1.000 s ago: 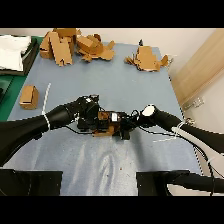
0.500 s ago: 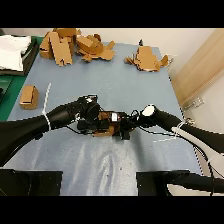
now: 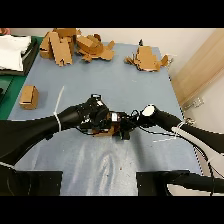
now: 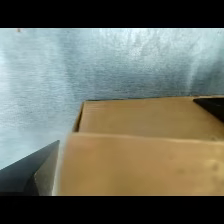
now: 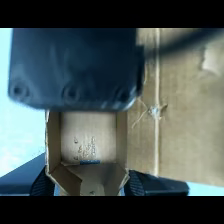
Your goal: Fold the box.
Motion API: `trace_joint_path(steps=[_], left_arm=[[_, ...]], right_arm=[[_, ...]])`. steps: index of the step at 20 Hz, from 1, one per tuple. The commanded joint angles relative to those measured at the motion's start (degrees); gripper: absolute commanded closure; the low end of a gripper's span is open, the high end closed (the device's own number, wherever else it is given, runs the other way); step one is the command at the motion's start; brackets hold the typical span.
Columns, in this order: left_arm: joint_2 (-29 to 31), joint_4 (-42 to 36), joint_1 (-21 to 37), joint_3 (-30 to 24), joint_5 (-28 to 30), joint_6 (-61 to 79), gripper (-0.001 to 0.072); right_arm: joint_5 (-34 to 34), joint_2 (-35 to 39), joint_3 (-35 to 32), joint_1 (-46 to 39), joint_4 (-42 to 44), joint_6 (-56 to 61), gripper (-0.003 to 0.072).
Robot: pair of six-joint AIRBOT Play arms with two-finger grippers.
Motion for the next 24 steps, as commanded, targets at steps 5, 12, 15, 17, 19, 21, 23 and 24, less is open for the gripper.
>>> trace_joint_path(steps=[5, 12, 15, 17, 19, 21, 23, 24], left_arm=[[-1.62, 0.37, -1.22, 0.74, 4.90, 0.31, 0.0545], [-1.64, 0.22, -1.22, 0.74, 4.44, 0.68, 0.0701], [-1.62, 0.00, -1.22, 0.74, 4.22, 1.64, 0.0702], [-1.64, -0.28, -1.22, 0.74, 4.24, 2.14, 0.0702], [-1.62, -0.66, -1.22, 0.74, 4.22, 3.04, 0.0700], [-1.57, -0.96, -1.22, 0.74, 4.22, 3.10, 0.0573], [-1.49, -1.05, -1.18, 0.76, 4.07, 3.02, 0.0041], [-1.36, -1.29, -1.05, 0.83, 2.97, 3.04, 0.0042]], right_arm=[[0.00, -0.04, 0.00, 0.04, 0.02, 0.00, 0.0198], [0.00, -0.04, 0.00, 0.04, 0.00, 0.00, 0.0198], [0.00, -0.04, 0.00, 0.04, 0.00, 0.00, 0.0198], [0.00, -0.04, 0.00, 0.04, 0.00, 0.02, 0.0198], [0.00, -0.04, 0.00, 0.04, 0.00, 0.00, 0.0198], [0.00, -0.04, 0.00, 0.04, 0.00, 0.02, 0.0198], [0.00, -0.04, 0.00, 0.04, 0.00, 0.00, 0.0198], [0.00, -0.04, 0.00, 0.04, 0.00, 0.02, 0.0198]])
